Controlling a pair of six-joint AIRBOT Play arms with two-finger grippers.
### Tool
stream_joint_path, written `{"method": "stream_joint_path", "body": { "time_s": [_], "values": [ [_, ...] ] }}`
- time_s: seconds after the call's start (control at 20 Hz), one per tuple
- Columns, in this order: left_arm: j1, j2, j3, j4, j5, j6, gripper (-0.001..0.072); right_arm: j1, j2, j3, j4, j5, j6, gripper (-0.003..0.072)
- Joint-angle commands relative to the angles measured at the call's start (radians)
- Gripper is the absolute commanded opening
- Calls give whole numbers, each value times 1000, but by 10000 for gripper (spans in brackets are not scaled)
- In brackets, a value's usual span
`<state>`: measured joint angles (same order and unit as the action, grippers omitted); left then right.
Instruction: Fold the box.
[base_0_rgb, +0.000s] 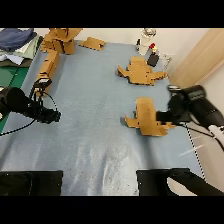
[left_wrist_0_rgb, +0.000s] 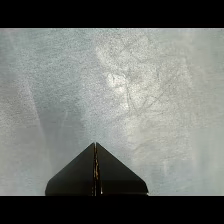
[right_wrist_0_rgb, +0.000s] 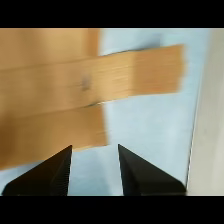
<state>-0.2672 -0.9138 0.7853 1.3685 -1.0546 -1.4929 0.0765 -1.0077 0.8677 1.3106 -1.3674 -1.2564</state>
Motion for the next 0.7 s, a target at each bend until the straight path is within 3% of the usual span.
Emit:
{"method": "stream_joint_path", "body": {
  "time_s": [0.0,0.2,0.45,0.65],
  "values": [
    [0,-1,1,-1,54,0,14,-327,-44,7,64,140,-287,453],
    [0,-1,1,-29,71,0,13,-517,-142,8,271,279,-514,453],
    [0,-1,1,-80,64,0,14,-531,-251,8,359,271,-620,452],
    [0,-1,1,-114,63,0,14,-528,-262,8,681,183,-851,245]
  ]
}}
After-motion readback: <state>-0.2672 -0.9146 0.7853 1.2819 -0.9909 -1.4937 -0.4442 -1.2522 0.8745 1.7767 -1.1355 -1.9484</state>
